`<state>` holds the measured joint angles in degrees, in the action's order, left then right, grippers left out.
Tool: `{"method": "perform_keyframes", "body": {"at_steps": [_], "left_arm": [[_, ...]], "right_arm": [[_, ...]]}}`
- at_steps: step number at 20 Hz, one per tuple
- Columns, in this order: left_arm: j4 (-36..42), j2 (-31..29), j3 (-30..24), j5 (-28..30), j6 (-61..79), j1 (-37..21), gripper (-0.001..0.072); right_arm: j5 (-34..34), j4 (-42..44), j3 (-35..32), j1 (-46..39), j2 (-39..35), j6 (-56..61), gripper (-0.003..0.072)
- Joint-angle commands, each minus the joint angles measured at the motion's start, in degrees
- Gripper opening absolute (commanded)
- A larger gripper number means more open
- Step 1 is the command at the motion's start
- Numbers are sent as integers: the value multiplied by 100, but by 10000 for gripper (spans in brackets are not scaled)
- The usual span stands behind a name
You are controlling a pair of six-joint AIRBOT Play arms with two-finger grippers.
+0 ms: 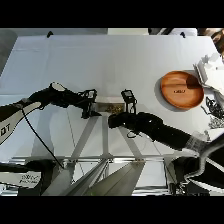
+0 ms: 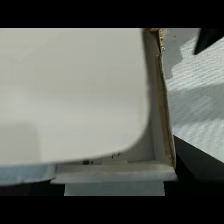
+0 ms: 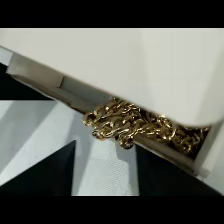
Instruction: Fold the box and place the chain.
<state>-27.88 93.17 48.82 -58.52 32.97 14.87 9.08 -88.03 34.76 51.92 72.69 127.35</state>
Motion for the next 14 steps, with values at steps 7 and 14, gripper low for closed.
{"method": "perform_keyframes", "body": {"at_steps": [7, 14], "left_arm": [[-2, -2, 0, 0, 4, 0, 276], [-2, -2, 0, 0, 7, 0, 276]], "right_arm": [[-793, -68, 7, -2, 118, -184, 11], [-1486, -66, 7, 4, 44, -181, 10]]}}
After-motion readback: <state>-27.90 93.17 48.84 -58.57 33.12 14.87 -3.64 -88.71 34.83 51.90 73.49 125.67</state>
